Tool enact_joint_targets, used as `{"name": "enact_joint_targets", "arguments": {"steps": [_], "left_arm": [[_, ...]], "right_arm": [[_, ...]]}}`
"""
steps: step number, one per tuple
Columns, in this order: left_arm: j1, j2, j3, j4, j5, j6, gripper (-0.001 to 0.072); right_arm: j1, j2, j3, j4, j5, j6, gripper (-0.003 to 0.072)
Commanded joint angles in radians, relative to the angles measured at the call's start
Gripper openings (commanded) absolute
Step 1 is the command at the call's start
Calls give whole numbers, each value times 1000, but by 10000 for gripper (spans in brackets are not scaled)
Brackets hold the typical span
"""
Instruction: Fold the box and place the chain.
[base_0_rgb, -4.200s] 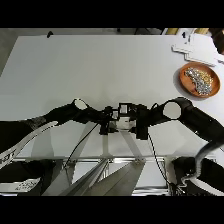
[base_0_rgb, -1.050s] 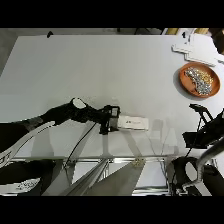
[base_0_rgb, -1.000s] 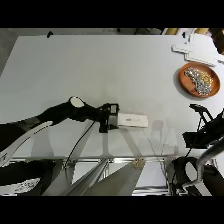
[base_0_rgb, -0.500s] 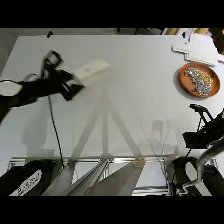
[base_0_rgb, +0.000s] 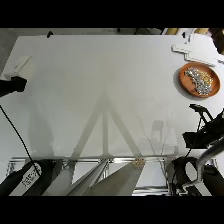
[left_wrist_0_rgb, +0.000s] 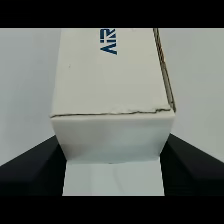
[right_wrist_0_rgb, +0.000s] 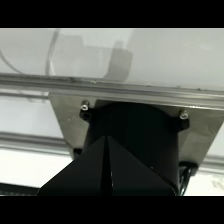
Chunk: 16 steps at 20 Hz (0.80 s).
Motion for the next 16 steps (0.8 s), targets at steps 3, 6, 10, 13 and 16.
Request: {"name": "enact_joint_targets", "arguments": {"steps": [3,6,10,13,16], "left_arm": [[39,-132,1,341,-139,-381,214],[39,-195,0,423,-182,-560,332],[36,-237,-2,435,-218,-606,447],[35,-232,-2,403,-271,-606,698],[35,-199,-2,382,-298,-606,697]], "right_arm": [[-1,1,-1,0,0,0,21],[-1,1,-1,0,0,0,21],[-1,1,-1,0,0,0,21],[-1,0,-1,0,0,0,21],[-1,1,-1,0,0,0,21]]}}
